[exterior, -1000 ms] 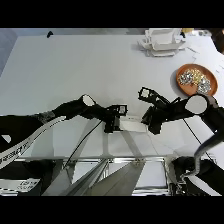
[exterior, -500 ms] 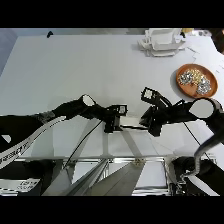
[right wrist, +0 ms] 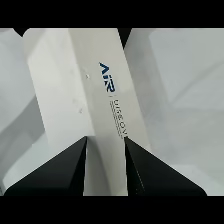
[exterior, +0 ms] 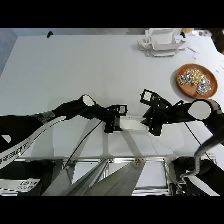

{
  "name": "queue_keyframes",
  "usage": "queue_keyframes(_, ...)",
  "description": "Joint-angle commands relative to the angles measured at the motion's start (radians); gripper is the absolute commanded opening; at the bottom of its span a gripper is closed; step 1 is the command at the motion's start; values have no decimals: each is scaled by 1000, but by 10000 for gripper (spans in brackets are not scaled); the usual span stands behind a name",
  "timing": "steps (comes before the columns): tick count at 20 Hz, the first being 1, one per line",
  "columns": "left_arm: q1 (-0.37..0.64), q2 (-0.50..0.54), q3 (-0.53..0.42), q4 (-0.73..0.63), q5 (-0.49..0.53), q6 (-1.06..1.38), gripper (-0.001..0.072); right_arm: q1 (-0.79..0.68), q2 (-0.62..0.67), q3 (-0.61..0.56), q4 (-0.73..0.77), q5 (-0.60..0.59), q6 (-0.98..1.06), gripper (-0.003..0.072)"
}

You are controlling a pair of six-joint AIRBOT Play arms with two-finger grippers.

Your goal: Fold the box and place the chain.

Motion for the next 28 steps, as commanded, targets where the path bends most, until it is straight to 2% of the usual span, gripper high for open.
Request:
queue_keyframes(1,1,0,1,1,0,1,10,47,-1,-1,-40,-25,-1,277)
queue_keyframes(5,1,0,1,1,0,1,10,109,-1,-1,-34,-25,9,277)
queue_keyframes(11,1,0,1,1,0,1,10,117,-2,-1,-78,-28,10,276)
queue_keyframes(15,1,0,1,1,0,1,10,117,-61,-1,-80,-31,10,272)
queue_keyframes(17,1,0,1,1,0,1,10,117,-71,0,-81,-34,10,219)
queue_keyframes(18,1,0,1,1,0,1,10,117,-68,0,-85,-34,10,215)
queue_keyframes(19,1,0,1,1,0,1,10,117,-64,0,-95,-33,11,176)
queue_keyframes(28,1,0,1,1,0,1,10,117,-53,0,-102,-43,11,156)
